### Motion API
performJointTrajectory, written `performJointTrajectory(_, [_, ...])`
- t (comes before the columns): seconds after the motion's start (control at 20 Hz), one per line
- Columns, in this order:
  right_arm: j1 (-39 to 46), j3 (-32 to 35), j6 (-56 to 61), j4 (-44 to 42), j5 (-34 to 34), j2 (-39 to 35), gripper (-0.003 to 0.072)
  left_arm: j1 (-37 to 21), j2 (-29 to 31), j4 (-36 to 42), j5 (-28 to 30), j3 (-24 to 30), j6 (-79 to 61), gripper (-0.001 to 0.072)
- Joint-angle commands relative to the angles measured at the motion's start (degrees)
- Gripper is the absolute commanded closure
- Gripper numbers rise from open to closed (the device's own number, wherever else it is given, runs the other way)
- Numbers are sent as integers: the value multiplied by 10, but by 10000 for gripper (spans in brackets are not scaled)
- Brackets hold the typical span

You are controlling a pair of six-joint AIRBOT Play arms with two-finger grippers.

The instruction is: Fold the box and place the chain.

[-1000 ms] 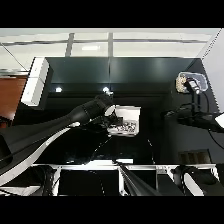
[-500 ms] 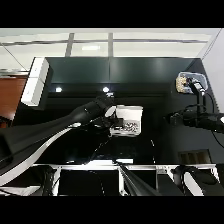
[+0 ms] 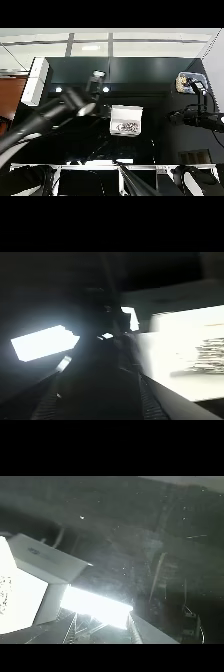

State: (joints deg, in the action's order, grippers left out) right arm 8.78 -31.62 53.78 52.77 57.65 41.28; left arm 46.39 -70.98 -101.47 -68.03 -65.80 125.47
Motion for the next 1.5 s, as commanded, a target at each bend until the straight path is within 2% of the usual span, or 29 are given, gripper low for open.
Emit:
performJointTrajectory(0.0, [0, 0, 0, 0, -2, 0, 309, -86, 109, -10, 41, 99, -28, 135])
performJointTrajectory(0.05, [0, 0, 0, 0, -2, 0, 309, -127, 145, 26, 89, 144, -37, 135])
performJointTrajectory(0.1, [0, 0, 0, 0, -2, 0, 309, -173, 179, 94, 152, 192, -68, 135])
performJointTrajectory(0.15, [0, 0, 0, 0, -1, 0, 309, -222, 205, 217, 218, 245, -140, 135])
performJointTrajectory(0.2, [0, 0, 0, -1, 2, 0, 309, -265, 211, 375, 255, 294, -265, 135])
performJointTrajectory(0.25, [0, 0, 0, 0, 3, 0, 309, -294, 201, 522, 249, 329, -431, 131])
performJointTrajectory(0.3, [0, 0, 0, -1, 4, 0, 309, -308, 183, 639, 213, 353, -622, 126])
performJointTrajectory(0.35, [0, 0, 0, -2, 2, 0, 308, -309, 162, 694, 176, 362, -763, 126])
performJointTrajectory(0.4, [0, 0, 0, -2, 2, 0, 309, -301, 142, 709, 145, 362, -872, 124])
performJointTrajectory(0.45, [0, 0, 0, -2, 3, 0, 309, -287, 123, 707, 139, 362, -970, 12])
performJointTrajectory(0.5, [0, 0, 0, -2, 4, 0, 309, -274, 107, 705, 140, 361, -1070, -6])
performJointTrajectory(0.65, [0, 0, 0, -2, 10, 0, 309, -248, 78, 704, 155, 349, -1271, -6])
performJointTrajectory(0.8, [0, 0, 0, -2, 12, 0, 309, -223, 45, 661, 158, 318, -1379, -6])
performJointTrajectory(0.85, [0, 0, 2, -4, 12, 0, 309, -223, 28, 679, 174, 307, -1410, -5])
performJointTrajectory(0.95, [0, 0, 12, -4, 12, 0, 309, -224, -22, 724, 175, 274, -1419, -6])
performJointTrajectory(1.05, [0, 0, 13, -4, 12, 0, 309, -221, -62, 724, 158, 245, -1420, -6])
performJointTrajectory(1.45, [0, 0, 13, -2, 11, 0, 309, -190, -104, 724, 162, 228, -1415, -4])
